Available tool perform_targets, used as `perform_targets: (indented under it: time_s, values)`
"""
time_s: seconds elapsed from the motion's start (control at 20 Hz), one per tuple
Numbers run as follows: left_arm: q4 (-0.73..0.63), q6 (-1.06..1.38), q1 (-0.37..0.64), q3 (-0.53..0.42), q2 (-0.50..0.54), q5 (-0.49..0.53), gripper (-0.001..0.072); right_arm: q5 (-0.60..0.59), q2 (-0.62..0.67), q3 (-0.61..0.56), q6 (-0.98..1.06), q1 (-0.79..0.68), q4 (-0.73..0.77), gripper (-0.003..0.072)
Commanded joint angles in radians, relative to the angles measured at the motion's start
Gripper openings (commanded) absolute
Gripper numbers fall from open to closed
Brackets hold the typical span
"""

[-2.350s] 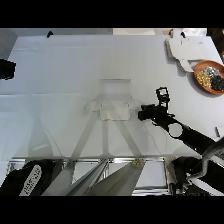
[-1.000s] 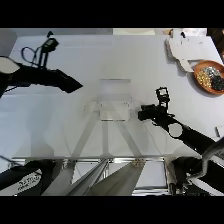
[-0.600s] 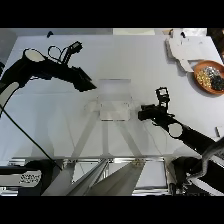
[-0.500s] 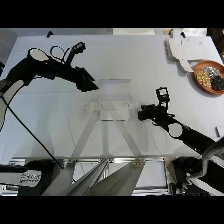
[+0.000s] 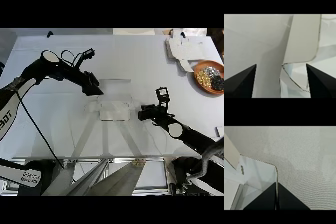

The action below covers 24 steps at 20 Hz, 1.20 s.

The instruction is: Fold the box and place the chain.

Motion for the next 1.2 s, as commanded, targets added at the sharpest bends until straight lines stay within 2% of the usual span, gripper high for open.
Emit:
perform_targets:
  time_s: [0.0, 0.3, 0.4, 0.45, 0.55, 0.6, 1.15]
  values:
    - [0.026, 0.008, -0.033, 0.003, -0.037, 0.005, 0.0693, 0.000, -0.001, 0.000, 0.000, 0.001, 0.000, 0.0008]
    - [0.021, 0.036, -0.076, 0.005, -0.072, 0.074, 0.0685, 0.000, -0.001, 0.000, 0.000, 0.001, 0.000, 0.0008]
    - [0.020, 0.054, -0.077, 0.005, -0.072, 0.073, 0.0564, 0.000, -0.001, 0.000, 0.000, 0.001, 0.000, 0.0008]
    - [0.020, 0.054, -0.077, 0.005, -0.072, 0.072, 0.0467, 0.000, -0.001, 0.000, 0.000, 0.001, 0.000, 0.0008]
    - [0.019, 0.054, -0.077, 0.005, -0.072, 0.069, 0.0144, 0.000, -0.001, 0.000, 0.000, 0.001, 0.000, 0.0008]
    - [0.019, 0.054, -0.077, 0.005, -0.072, 0.070, 0.0020, 0.000, -0.001, 0.000, 0.000, 0.001, 0.000, 0.0008]
    - [0.020, 0.053, -0.080, 0.005, -0.070, 0.070, 0.0013, 0.000, -0.001, 0.000, 0.000, 0.001, 0.000, 0.0008]
